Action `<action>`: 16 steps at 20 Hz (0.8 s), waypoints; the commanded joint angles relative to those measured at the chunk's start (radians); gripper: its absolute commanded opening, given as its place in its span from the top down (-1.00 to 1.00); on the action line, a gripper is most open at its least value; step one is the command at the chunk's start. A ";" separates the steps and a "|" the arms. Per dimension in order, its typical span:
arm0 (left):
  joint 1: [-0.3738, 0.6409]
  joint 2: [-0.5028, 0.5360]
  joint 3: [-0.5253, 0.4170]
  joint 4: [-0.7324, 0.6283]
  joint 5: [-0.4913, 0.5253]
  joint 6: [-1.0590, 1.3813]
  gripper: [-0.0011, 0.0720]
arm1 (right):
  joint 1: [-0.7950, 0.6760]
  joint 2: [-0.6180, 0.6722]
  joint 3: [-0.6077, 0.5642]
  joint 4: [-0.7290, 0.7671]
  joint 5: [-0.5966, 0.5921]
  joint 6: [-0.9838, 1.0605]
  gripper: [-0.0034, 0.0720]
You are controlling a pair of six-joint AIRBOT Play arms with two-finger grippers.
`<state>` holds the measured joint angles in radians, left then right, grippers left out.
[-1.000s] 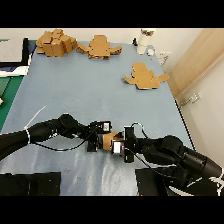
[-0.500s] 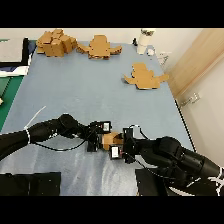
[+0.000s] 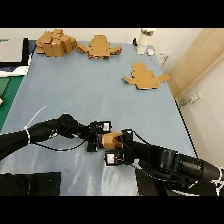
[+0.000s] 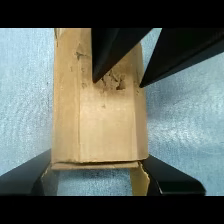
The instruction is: Fold the box.
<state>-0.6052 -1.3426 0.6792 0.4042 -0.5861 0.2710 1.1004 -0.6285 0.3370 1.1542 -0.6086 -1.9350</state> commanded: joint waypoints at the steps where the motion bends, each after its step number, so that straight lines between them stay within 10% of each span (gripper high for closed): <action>1: 0.000 0.000 0.001 0.000 0.000 0.001 -0.48 | 0.024 0.000 0.000 -0.082 -0.029 0.079 -0.08; 16: 0.000 0.000 0.001 0.000 0.000 0.000 -0.48 | 0.054 0.026 0.041 -0.077 -0.074 0.079 0.50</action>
<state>-0.6052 -1.3426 0.6792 0.4049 -0.5850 0.2722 1.1484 -0.6155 0.3695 1.0756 -0.6727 -1.8576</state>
